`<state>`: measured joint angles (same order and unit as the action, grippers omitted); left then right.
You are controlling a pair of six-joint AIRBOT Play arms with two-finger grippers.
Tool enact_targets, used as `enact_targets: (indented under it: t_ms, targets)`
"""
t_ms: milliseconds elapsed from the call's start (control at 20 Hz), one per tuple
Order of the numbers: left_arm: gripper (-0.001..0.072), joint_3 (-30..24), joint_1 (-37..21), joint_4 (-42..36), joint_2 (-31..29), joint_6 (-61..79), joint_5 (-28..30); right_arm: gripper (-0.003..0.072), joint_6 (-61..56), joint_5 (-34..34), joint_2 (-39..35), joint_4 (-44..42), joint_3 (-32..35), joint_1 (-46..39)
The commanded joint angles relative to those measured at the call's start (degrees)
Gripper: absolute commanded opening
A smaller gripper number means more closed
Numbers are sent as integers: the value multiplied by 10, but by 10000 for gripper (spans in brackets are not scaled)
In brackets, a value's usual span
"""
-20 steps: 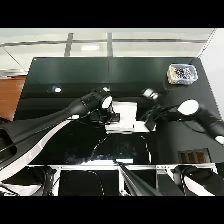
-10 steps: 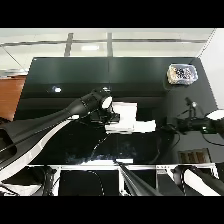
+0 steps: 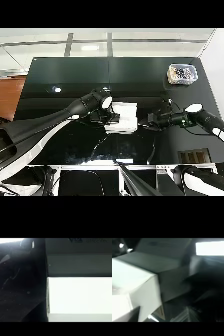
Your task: Fold the box and place the chain.
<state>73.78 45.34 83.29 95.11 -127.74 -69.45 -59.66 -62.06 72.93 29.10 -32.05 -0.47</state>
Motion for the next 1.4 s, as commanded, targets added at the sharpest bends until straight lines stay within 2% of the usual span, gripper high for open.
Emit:
enact_targets:
  t_ms: [0,50,150,200,250,350,400,750,1350]
  targets:
    - [28,1,0,0,0,0,0,652,7,-64,3,-1,-44,17]
    - [28,1,0,0,0,0,0,652,3,-66,3,-2,-52,27]
    - [28,1,0,0,0,0,0,473,-2,-62,3,-1,-69,53]
    - [28,1,0,0,0,0,0,473,-5,-59,3,2,-78,65]
    - [28,1,0,0,0,0,0,380,-18,-52,3,14,-88,79]
    - [28,1,0,0,0,0,0,341,-66,-33,3,53,-103,104]
    - [28,1,0,0,0,0,0,255,-85,-27,3,69,-108,115]
    - [28,1,0,0,0,0,0,241,-258,5,3,238,-160,200]
    - [28,1,0,0,0,0,0,240,-523,38,5,420,-172,300]
